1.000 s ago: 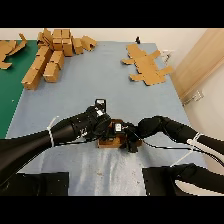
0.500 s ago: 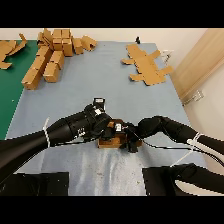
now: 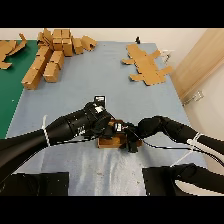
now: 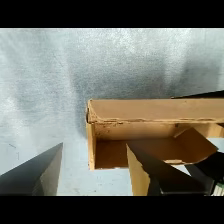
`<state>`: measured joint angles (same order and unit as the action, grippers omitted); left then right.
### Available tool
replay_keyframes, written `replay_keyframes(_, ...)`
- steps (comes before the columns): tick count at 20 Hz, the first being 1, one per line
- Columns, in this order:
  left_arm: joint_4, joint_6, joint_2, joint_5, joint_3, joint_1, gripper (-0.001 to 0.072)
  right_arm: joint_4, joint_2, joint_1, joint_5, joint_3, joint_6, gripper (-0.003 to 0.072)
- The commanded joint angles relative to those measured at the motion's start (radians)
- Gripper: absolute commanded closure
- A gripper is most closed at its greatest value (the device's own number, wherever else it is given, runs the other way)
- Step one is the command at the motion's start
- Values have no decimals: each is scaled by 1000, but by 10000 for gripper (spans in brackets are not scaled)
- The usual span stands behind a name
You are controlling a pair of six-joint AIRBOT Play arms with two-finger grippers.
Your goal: Fold the box.
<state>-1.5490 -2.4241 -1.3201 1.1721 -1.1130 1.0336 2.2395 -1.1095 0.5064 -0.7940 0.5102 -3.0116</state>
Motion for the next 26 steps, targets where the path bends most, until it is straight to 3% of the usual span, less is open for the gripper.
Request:
replay_keyframes(1, -1, 9, 1, 17, -4, 0, 470, 0, 0, 0, 0, 0, 0, 168)
replay_keyframes(2, 0, 27, 1, 16, -4, 0, 607, 0, 0, 0, 0, 0, 0, 169)
replay_keyframes(6, 0, 27, 1, 16, -4, 0, 607, 0, 0, 0, 0, 0, 0, 169)
replay_keyframes(7, 0, 31, 1, 16, -4, 0, 696, 0, 0, 0, 0, 0, 0, 169)
replay_keyframes(11, -1, 31, 1, 39, -4, -1, 699, 0, 0, 0, 0, 0, 0, 169)
replay_keyframes(15, 2, 56, 6, 164, 2, -40, 699, 0, 0, 0, 0, 0, 0, 169)
replay_keyframes(17, -15, 99, 58, 116, 25, -56, 700, 0, 0, 0, 0, 0, 0, 169)
replay_keyframes(19, -14, 193, 166, 2, 103, -88, 700, 0, 0, 0, 0, 0, 0, 169)
replay_keyframes(20, 32, 311, 229, -51, 154, -117, 700, 0, 0, 0, 0, 0, 0, 169)
replay_keyframes(23, 354, 1054, 404, -180, 308, -283, 700, 0, 0, 0, 0, 0, 0, 169)
replay_keyframes(26, 479, 1526, 413, -267, 348, -478, 699, 0, 0, 0, 0, 0, 0, 169)
